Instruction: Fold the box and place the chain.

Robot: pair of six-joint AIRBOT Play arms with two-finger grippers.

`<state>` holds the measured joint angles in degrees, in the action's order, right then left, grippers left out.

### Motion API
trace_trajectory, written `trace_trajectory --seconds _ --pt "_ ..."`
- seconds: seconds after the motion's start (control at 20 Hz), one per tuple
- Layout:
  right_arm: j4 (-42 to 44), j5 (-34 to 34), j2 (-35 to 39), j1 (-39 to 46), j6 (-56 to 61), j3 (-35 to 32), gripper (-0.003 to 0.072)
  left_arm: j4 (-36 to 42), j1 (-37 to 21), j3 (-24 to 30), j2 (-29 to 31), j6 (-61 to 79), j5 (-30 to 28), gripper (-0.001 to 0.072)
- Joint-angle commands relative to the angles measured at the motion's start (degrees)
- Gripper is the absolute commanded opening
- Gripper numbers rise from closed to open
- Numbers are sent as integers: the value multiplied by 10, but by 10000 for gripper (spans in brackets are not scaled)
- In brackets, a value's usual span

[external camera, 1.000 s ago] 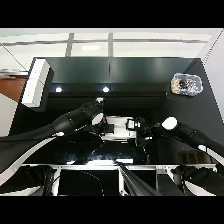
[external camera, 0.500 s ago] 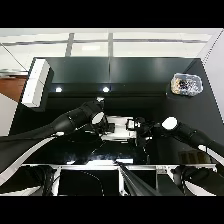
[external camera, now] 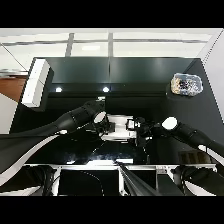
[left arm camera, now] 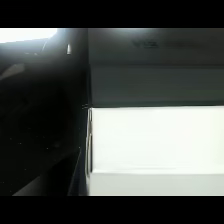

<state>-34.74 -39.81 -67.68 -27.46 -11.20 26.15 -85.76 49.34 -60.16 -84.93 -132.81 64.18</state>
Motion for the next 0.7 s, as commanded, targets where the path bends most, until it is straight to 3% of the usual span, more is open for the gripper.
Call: trace_trajectory --seconds 0.0,0.65 --pt "0 0 0 0 0 0 474 -5 0 -1 -4 -3 10 273" --pt "0 0 0 0 0 0 474 -5 0 -1 -10 -12 7 273"
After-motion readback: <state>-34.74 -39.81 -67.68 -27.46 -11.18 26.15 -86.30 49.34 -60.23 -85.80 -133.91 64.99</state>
